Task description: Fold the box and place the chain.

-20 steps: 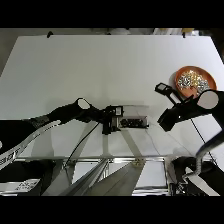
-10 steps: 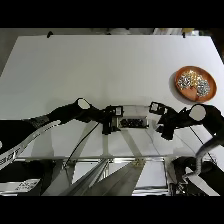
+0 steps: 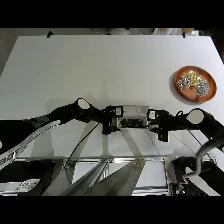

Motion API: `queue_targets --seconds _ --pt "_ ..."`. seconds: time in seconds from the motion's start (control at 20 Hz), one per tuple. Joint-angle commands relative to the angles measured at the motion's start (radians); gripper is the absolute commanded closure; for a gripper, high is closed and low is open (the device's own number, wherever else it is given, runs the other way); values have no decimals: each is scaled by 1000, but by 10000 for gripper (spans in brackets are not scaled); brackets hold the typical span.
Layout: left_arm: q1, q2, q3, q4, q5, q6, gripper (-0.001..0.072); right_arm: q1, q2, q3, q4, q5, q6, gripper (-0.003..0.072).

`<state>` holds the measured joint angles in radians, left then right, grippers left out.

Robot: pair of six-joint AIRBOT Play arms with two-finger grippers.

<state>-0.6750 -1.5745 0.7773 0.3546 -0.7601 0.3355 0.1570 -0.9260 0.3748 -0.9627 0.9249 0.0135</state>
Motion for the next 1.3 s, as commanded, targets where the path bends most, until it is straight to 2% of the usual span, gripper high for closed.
queue_targets --seconds 0.0,0.3,0.35,0.45,0.55,0.6,0.9,1.05,1.25 --pt "0 0 0 0 0 0 397 0 -3 -8 47 -10 -68 465" --pt "0 0 0 0 0 0 397 0 -3 -8 59 -28 -68 483" --pt "0 0 0 0 0 0 397 0 -3 -8 59 -28 -68 527" --pt "0 0 0 0 0 0 397 0 -3 -8 58 -24 -76 545" --pt "0 0 0 0 0 0 397 0 -3 -8 49 -24 -76 654" --pt "0 0 0 0 0 0 397 0 -3 -8 37 -24 -75 672" --pt "0 0 0 0 0 0 397 0 30 -8 -58 -26 18 672" --pt "0 0 0 0 0 0 397 0 102 -7 -61 -26 71 672" --pt "0 0 0 0 0 0 397 0 226 -7 -37 -24 248 673"
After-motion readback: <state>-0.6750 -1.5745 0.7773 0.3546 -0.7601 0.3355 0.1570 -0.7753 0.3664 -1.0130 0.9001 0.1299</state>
